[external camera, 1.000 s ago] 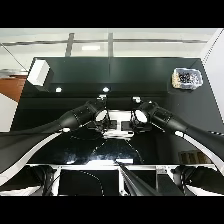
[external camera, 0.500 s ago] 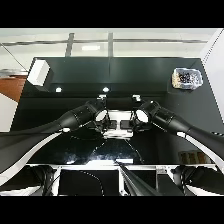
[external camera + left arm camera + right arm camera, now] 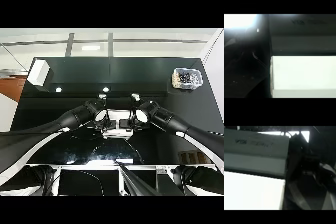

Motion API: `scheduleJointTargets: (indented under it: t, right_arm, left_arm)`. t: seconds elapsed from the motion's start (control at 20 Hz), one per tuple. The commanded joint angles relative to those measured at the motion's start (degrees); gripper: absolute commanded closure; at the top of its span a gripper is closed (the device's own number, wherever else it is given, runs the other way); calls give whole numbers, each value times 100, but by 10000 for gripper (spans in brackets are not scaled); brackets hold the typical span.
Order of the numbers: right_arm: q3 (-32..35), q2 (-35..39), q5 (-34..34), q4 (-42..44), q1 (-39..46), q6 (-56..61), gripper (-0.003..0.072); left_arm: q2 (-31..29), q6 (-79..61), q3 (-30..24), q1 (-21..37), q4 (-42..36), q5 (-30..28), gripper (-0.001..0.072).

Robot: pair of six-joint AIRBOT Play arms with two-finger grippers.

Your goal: Fold the box and place the chain.

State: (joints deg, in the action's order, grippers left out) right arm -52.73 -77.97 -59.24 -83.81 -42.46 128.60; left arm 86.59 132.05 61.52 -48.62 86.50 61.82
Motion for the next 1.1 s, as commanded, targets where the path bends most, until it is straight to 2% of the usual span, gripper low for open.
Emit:
scheduleJointTargets:
  t: [0.0,0.15,0.2,0.25,0.3,0.35,0.4,0.45,0.65,1.05]
  right_arm:
    - [-7,-39,107,31,-4,-2,625]
    - [-7,-37,120,35,-4,0,623]
    - [-7,-37,103,33,-2,0,594]
    - [-7,-31,96,33,-2,0,436]
    - [-9,-15,57,31,-2,-2,357]
    - [-9,17,4,-13,-2,-2,354]
    - [-9,66,-72,-57,0,-2,272]
    - [-9,127,-166,-96,7,-22,242]
    - [-9,584,-682,-216,13,-507,243]
    - [-9,2437,-1130,-433,260,-1126,242]
  left_arm:
    - [0,-2,0,-2,-22,-24,682]
    - [0,-2,0,-2,-22,-24,682]
    - [0,-2,0,-2,-22,-24,682]
    - [0,-2,0,0,-20,-22,682]
    - [0,-2,0,-2,-22,-24,682]
    - [0,-2,0,-2,-22,-22,682]
    - [0,-2,0,0,-20,-22,682]
    - [0,-2,0,0,-20,-24,682]
    - [0,-2,0,0,-20,-20,682]
    - [0,-2,0,0,-20,-22,682]
